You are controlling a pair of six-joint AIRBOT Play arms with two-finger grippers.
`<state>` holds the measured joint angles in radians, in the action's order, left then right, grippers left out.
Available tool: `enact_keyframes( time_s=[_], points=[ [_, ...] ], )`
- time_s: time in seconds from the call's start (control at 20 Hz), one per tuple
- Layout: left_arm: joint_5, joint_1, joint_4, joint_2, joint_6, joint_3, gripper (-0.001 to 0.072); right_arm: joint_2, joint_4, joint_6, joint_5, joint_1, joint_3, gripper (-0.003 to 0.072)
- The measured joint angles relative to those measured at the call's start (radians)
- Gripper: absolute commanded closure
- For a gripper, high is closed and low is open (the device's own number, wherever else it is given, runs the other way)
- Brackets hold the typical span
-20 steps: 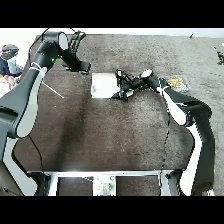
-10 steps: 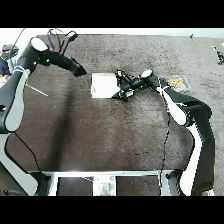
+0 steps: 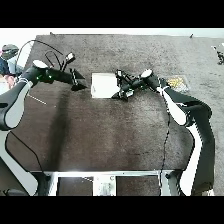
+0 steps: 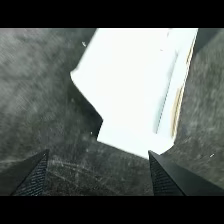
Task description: Fold the box and place the chain.
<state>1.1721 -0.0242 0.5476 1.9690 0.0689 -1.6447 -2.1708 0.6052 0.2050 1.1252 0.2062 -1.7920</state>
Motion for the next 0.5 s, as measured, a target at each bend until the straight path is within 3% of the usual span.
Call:
enact_keyframes(
  time_s=[0.5],
  points=[
    [0.089, -0.014, -0.055, 0.092, 0.275, -0.026, -0.0011, 0.000, 0.000, 0.000, 0.000, 0.000, 0.000, 0.0296]
  ],
)
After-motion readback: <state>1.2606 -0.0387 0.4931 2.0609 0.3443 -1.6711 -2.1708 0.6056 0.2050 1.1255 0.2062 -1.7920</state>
